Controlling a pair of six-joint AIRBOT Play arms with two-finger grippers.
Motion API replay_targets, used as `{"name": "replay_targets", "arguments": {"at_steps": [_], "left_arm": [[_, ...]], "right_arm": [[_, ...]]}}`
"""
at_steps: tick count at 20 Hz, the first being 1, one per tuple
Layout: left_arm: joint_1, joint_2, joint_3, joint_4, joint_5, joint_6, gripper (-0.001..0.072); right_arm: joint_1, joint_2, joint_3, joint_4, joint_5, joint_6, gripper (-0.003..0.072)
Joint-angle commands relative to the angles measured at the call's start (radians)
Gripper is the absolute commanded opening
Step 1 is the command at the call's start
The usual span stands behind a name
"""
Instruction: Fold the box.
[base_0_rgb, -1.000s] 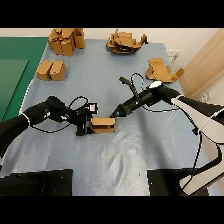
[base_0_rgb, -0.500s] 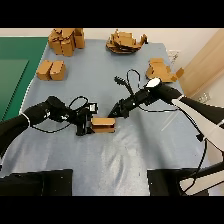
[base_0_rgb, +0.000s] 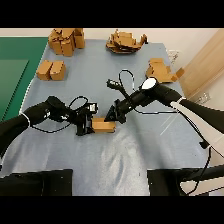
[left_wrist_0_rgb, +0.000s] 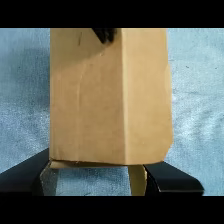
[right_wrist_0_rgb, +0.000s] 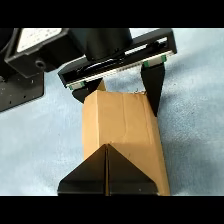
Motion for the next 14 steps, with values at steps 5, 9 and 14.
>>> {"name": "replay_targets", "arguments": {"at_steps": [5,9,14], "left_arm": [[0.0,0.0,0.0,0.0,0.0,0.0,0.0116],[0.0,0.0,0.0,0.0,0.001,0.001,0.0116],[0.0,0.0,0.0,0.0,0.007,0.001,0.0116]], "right_arm": [[0.041,0.098,-0.142,-0.031,-0.23,-0.009,0.0006],[0.053,0.163,-0.204,-0.037,-0.286,-0.078,0.0026],[0.079,0.163,-0.206,-0.045,-0.277,-0.173,0.0249]]}}
